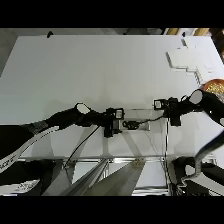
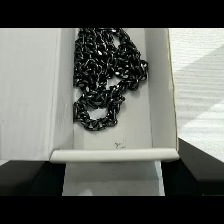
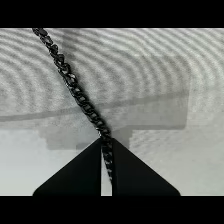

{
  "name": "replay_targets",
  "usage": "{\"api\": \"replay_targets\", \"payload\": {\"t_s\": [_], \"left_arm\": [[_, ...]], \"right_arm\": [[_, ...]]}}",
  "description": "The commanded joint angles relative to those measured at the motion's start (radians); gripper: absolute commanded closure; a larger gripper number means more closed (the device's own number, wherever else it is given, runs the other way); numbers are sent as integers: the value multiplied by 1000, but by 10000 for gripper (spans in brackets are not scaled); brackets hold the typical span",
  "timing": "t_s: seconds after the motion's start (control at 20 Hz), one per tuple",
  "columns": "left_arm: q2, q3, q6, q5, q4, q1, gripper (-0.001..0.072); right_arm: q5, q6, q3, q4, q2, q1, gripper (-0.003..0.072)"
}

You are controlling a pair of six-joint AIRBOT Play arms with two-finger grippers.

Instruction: Fold the box and place the chain.

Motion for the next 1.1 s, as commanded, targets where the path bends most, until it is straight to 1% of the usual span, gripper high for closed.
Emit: {"api": "replay_targets", "payload": {"t_s": [0.0,0.15,0.2,0.25,0.35,0.45,0.65,0.85,0.95,1.05], "left_arm": [[0,0,0,0,0,1,501],[0,0,0,0,0,1,501],[0,0,0,0,0,1,501],[0,0,0,0,0,1,501],[0,0,0,0,0,1,501],[0,0,0,0,0,1,501],[0,0,0,0,0,1,501],[0,0,0,0,0,1,501],[0,0,0,0,0,1,501],[0,0,0,0,0,1,501]], "right_arm": [[14,0,-2,0,0,0,651],[8,0,-17,3,-5,0,651],[15,2,-17,4,-13,0,651],[23,7,-17,8,-15,0,669],[63,14,-16,31,-3,0,669],[107,15,-16,29,26,0,669],[144,14,-16,43,73,0,669],[162,10,-16,137,105,0,670],[162,3,-16,164,151,24,670],[165,4,-16,180,222,84,670]]}}
